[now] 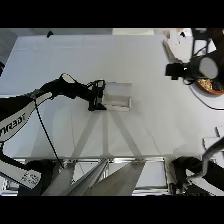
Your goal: Fold the box and place the chain.
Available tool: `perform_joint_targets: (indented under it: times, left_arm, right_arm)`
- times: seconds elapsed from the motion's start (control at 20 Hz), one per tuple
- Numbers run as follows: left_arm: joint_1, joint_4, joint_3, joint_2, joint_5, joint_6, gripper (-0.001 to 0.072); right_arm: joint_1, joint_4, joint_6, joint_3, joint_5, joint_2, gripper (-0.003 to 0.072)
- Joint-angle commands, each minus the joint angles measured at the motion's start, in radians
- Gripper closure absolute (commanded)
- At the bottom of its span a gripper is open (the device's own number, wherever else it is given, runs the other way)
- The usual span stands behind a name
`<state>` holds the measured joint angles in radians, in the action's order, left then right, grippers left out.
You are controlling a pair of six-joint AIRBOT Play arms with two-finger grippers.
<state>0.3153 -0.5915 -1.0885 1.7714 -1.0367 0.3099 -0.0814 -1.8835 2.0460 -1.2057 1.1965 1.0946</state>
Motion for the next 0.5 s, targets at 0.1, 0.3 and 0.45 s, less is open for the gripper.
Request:
perform_joint_targets:
  times: [0.1,0.3,0.45]
  left_arm:
    - [0.000,0.000,0.000,0.000,0.001,0.000,0.0298]
    - [0.000,0.000,0.000,0.000,0.001,0.000,0.0298]
    - [0.000,0.000,0.000,0.000,0.000,0.000,0.0298]
  right_arm:
    - [0.342,0.059,-0.259,0.000,-0.188,-0.002,0.0346]
    - [0.495,0.091,-0.304,0.000,-0.330,0.081,0.0218]
    - [0.576,0.108,-0.300,0.000,-0.381,0.196,0.0250]
